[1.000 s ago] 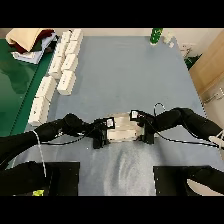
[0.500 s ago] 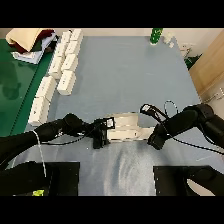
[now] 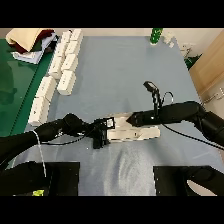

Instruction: Fold the box.

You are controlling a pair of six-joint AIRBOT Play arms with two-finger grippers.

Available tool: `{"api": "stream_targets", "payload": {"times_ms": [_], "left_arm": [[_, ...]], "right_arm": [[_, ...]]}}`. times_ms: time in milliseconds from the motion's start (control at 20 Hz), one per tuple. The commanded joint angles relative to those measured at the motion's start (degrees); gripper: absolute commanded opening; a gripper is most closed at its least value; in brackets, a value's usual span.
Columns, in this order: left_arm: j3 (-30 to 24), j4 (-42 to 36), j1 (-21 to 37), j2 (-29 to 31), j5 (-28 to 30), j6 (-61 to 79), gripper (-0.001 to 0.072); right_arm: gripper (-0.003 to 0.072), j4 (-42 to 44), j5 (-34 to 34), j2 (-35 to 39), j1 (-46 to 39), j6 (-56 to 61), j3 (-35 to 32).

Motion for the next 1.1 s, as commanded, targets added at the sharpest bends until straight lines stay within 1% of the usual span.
{"api": "stream_targets", "payload": {"times_ms": [0, 50, 250, 500, 800, 1050], "left_arm": [[0.04, 0.0, -0.02, -0.02, 0.02, 0.02, 0.0617], [0.04, 0.0, -0.02, -0.02, 0.0, 0.02, 0.0617], [0.04, 0.0, -0.02, -0.02, 0.02, 0.02, 0.0617], [0.04, 0.0, -0.02, -0.02, 0.02, 0.02, 0.0617], [0.04, 0.0, -0.02, -0.02, 0.02, 0.02, 0.0617], [0.04, 0.0, -0.02, -0.02, 0.02, 0.02, 0.0617]], "right_arm": [[0.0003, 1.4, 11.3, -4.07, -0.02, 0.98, 2.89], [0.0003, 1.16, 12.15, -5.05, -0.02, 0.96, 2.91], [0.0003, 0.37, 11.89, -10.93, 0.0, 0.96, 2.86], [0.0002, -0.02, 9.01, -16.04, 0.79, 0.31, 2.86], [0.0002, -0.48, 9.09, -16.81, 1.05, 0.31, 0.9], [0.0002, -0.48, 11.32, -16.81, 1.05, 0.28, -0.04]]}}
